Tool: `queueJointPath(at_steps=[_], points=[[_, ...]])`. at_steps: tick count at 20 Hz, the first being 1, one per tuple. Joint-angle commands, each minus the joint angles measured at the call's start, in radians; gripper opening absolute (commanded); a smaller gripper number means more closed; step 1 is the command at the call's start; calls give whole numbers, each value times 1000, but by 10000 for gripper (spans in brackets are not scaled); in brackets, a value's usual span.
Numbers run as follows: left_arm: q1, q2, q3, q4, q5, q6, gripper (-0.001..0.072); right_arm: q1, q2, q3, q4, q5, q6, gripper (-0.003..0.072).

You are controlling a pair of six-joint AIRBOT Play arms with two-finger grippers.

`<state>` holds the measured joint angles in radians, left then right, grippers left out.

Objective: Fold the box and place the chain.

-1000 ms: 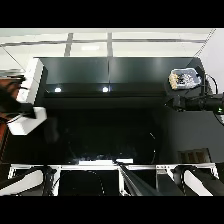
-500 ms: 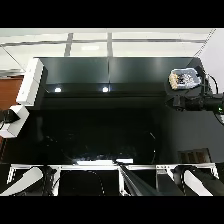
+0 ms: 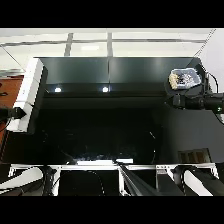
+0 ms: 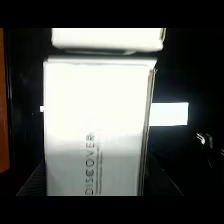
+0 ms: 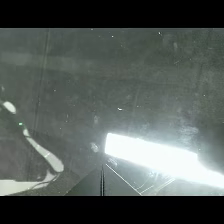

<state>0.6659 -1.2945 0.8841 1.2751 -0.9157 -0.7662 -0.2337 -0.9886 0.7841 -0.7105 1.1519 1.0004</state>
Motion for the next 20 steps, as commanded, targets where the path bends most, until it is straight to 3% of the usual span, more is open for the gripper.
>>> queueJointPath(at_steps=[1, 7, 8, 9, 10, 11, 13, 18, 20], points=[[-27, -16, 48, -4, 12, -14, 717, 2, 0, 1, 4, 25, 6, 20], [-163, -2, 341, -17, -233, -254, 713, 79, 0, 5, 2, 47, 19, 20], [-192, -2, 367, -41, -271, -348, 677, 100, 0, 5, 2, 44, 18, 20], [-219, -2, 375, -89, -317, -440, 497, 128, 0, 5, 2, 29, 18, 19], [-243, -2, 368, -150, -368, -476, 170, 155, 0, 5, 2, 7, 16, 20], [-270, 0, 349, -228, -412, -447, 28, 182, 0, 5, 2, -23, 4, 20], [-351, 51, 254, -305, -389, -400, 27, 204, 0, 5, -6, -94, -52, 20], [-540, 408, -196, -301, 77, -272, 29, 204, 0, 4, -237, -328, -69, 20], [-558, 508, -320, -283, 175, -191, 30, 204, 0, 4, -351, -367, -69, 21]])
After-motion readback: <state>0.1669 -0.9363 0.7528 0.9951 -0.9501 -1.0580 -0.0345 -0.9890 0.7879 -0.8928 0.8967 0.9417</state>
